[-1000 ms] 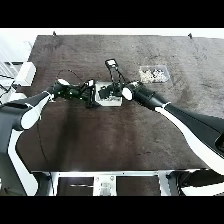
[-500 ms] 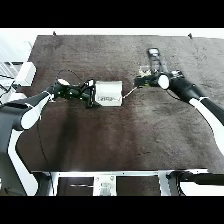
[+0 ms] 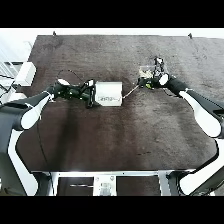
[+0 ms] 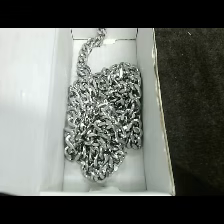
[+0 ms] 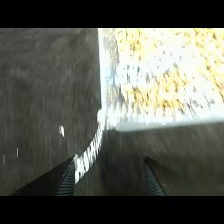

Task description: Fold the box and place the chain.

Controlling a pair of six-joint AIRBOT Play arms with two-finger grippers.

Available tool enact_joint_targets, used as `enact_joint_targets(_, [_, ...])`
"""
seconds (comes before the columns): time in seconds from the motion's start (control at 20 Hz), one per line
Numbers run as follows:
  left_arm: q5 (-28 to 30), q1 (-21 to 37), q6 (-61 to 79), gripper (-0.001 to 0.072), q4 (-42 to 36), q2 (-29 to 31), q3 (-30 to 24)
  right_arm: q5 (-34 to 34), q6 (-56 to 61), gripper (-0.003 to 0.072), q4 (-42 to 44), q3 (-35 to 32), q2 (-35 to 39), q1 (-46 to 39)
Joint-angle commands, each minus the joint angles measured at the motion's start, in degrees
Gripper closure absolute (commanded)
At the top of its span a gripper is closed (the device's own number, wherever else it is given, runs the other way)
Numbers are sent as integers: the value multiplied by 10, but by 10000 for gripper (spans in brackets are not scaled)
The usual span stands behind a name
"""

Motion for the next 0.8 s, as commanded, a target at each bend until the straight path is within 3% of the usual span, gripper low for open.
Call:
enact_joint_targets(0.0, [0,0,0,241,0,0,0,-4,-44,271,63,51,-56,1])
enact_joint_targets(0.05, [0,0,0,241,0,0,0,-4,-66,289,81,63,-64,2])
enact_joint_targets(0.1, [0,0,0,241,0,0,0,-5,-88,445,90,69,-68,3])
enact_joint_targets(0.15, [0,0,0,241,0,0,0,3,-90,653,90,72,-64,5])
enact_joint_targets(0.3, [0,0,0,241,0,0,0,83,-95,675,76,71,-8,5])
enact_joint_targets(0.45, [0,0,0,241,0,0,0,156,-99,676,18,68,108,25])
enact_joint_targets(0.75, [0,0,0,241,0,0,0,176,-74,677,-111,68,329,134])
